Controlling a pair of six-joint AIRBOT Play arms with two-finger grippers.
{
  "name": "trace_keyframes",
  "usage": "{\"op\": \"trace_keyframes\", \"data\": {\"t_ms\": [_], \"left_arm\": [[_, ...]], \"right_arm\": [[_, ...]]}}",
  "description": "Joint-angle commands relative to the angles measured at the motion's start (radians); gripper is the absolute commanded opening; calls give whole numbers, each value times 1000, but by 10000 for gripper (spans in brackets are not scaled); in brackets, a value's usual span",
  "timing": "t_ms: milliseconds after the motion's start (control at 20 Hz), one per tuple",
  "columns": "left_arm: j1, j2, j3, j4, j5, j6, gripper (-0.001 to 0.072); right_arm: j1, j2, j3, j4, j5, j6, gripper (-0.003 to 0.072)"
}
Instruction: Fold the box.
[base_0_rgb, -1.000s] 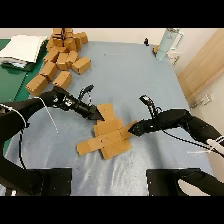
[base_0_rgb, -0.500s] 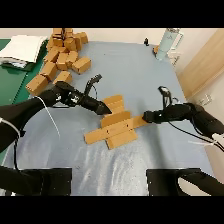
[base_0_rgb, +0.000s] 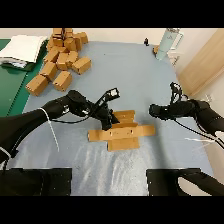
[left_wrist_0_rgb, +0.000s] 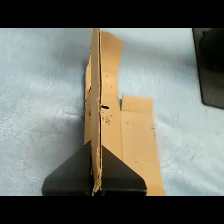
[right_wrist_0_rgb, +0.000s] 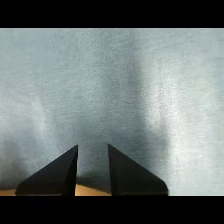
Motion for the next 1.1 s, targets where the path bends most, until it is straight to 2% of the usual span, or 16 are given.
{"op": "trace_keyframes", "data": {"t_ms": [0, 1050], "left_arm": [[-21, 2, -16, 35, 24, 55, 10], [-8, -35, -18, -11, 26, 62, 10]], "right_arm": [[-2, -4, 1, 8, 7, 14, 286], [5, -37, 0, 40, 6, 13, 285]]}}
